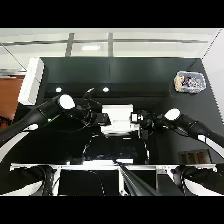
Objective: Fold the box and place the chain.
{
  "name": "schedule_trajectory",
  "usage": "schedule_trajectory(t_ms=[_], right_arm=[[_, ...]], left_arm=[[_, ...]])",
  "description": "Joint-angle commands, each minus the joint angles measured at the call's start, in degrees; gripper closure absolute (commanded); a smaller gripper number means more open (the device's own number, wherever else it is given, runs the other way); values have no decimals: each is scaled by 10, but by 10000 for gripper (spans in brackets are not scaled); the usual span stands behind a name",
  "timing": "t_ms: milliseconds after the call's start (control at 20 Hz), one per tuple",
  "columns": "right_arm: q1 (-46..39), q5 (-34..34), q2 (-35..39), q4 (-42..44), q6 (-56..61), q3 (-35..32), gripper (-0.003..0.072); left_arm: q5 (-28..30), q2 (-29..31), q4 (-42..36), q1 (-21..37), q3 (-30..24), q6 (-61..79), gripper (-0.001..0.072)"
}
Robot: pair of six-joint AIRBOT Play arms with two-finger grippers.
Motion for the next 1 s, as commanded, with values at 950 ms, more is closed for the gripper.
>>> schedule_trajectory(t_ms=[950], right_arm=[[0, 0, 0, 0, 0, 0, 485]], left_arm=[[-8, -13, 228, -104, 44, -314, 226]])
